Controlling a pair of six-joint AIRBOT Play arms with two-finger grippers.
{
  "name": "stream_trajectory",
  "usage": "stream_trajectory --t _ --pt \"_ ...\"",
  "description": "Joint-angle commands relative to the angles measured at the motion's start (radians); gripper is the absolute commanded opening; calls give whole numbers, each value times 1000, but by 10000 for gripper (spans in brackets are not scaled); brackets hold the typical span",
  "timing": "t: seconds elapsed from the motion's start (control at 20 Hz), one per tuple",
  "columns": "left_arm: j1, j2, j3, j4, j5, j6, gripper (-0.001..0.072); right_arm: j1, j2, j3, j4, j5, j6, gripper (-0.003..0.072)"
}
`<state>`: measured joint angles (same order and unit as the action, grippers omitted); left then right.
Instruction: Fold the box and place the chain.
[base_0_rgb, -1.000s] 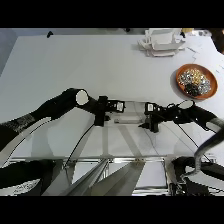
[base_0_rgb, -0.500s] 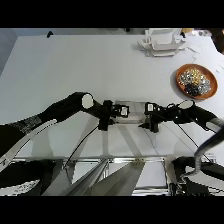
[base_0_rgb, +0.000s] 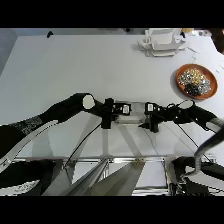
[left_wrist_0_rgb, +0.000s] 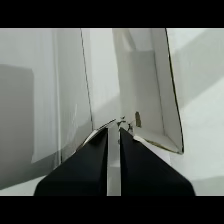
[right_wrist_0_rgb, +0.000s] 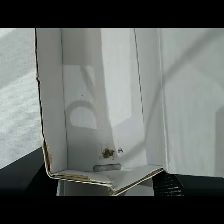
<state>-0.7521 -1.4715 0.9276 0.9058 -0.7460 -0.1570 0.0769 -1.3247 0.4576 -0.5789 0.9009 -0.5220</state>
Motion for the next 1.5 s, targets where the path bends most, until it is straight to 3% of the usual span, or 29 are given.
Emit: stream_trajectory --t 0.0,0.25,0.45,0.55,0.6,0.7,1.0,1.15,1.35,1.45 --pt "-21 -6 0 -36 9 1 103 1 1 -1 0 0 0 420" --pt "-35 -19 0 -36 1 0 347 1 1 -1 0 0 0 420" --pt "-31 -5 0 -33 -34 -5 352 1 1 -1 0 0 0 420" --pt "-18 26 0 -26 -66 -59 301 1 1 -1 0 0 0 420" --pt "-9 47 0 -14 -89 -106 224 1 1 -1 0 0 0 420" --pt "18 103 0 21 -149 -209 1 1 1 -1 0 0 0 420" --pt "115 294 0 106 -262 -792 1 1 1 -1 0 0 0 420" --pt "169 330 -2 161 -310 -1057 1 1 1 -1 0 0 0 420" --pt "247 326 -85 161 -276 -1145 1 1 1 0 0 0 0 420" --pt "293 325 -154 156 -196 -1242 1 1 1 -1 0 0 0 420"
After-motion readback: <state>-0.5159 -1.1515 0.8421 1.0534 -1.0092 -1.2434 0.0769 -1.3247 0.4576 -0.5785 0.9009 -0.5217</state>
